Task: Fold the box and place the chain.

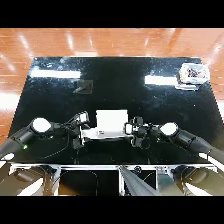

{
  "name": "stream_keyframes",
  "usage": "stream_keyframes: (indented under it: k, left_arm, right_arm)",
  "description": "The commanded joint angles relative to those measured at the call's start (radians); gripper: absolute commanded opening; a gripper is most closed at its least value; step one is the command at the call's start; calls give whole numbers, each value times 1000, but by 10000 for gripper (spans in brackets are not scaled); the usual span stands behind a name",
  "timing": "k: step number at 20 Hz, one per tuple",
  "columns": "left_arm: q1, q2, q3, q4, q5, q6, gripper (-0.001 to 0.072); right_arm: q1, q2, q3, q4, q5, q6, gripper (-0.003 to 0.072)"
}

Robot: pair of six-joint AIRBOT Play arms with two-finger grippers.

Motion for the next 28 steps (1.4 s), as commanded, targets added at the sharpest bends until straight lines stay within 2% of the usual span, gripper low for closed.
stream_keyframes:
  k: [1, 3, 6, 10, 28]
  left_arm:
    - [-4, 66, -70, -56, 145, 50, 623]
    - [-3, 52, -73, -89, 178, 144, 614]
    - [-4, 2, -71, -211, 173, 241, 614]
    - [-3, -1, -69, -214, 133, 274, 603]
    - [-3, -5, -59, -212, 98, 249, 593]
  right_arm:
    - [0, 0, 0, 0, 0, 0, 622]
    - [0, 0, 0, 0, 0, 0, 623]
    - [0, 0, 0, 0, 0, 0, 622]
    - [0, 0, 0, 0, 0, 0, 622]
    - [0, 0, 0, 0, 0, 0, 622]
